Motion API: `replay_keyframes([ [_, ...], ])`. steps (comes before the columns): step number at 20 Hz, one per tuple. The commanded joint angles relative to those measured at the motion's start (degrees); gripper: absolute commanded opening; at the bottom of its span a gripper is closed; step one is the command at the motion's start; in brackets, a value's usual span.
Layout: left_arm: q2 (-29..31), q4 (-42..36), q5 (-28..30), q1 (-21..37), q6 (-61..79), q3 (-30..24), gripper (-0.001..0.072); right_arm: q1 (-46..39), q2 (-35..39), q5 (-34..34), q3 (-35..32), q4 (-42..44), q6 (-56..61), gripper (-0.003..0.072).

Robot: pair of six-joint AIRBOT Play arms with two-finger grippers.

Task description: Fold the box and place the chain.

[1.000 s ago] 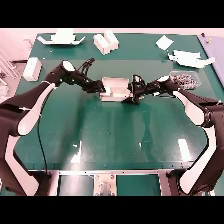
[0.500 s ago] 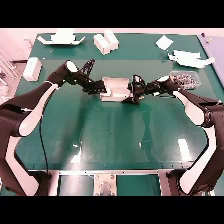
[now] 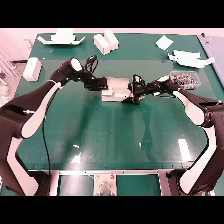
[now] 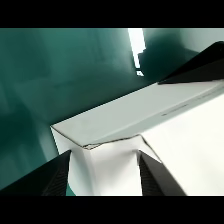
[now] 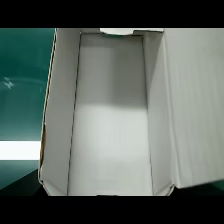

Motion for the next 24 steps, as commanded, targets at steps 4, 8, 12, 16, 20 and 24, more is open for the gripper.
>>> replay_keyframes([
  [4,-0.20,6.93,0.48,-1.92,-4.31,0.33,0.0487,0.07,0.02,0.00,0.00,0.02,-0.02,0.0558],
  [8,-0.20,10.38,0.07,-3.39,-5.97,0.33,0.0487,0.07,0.02,0.02,0.00,0.00,-0.02,0.0558],
  [12,-0.20,14.80,-0.87,-4.70,-8.72,0.44,0.0487,0.07,0.02,0.00,0.02,0.02,-0.04,0.0558],
  [16,-0.42,20.96,-4.92,-5.55,-12.68,2.99,0.0487,0.07,0.02,0.00,0.00,0.02,-0.02,0.0558],
  [20,-2.75,21.88,-8.81,-5.84,-14.47,6.58,0.0486,0.07,0.02,0.00,0.00,0.02,-0.02,0.0558],
  [24,-5.73,21.77,-10.75,-7.08,-14.58,10.64,0.0487,0.07,0.02,0.02,0.00,0.02,-0.02,0.0558],
])
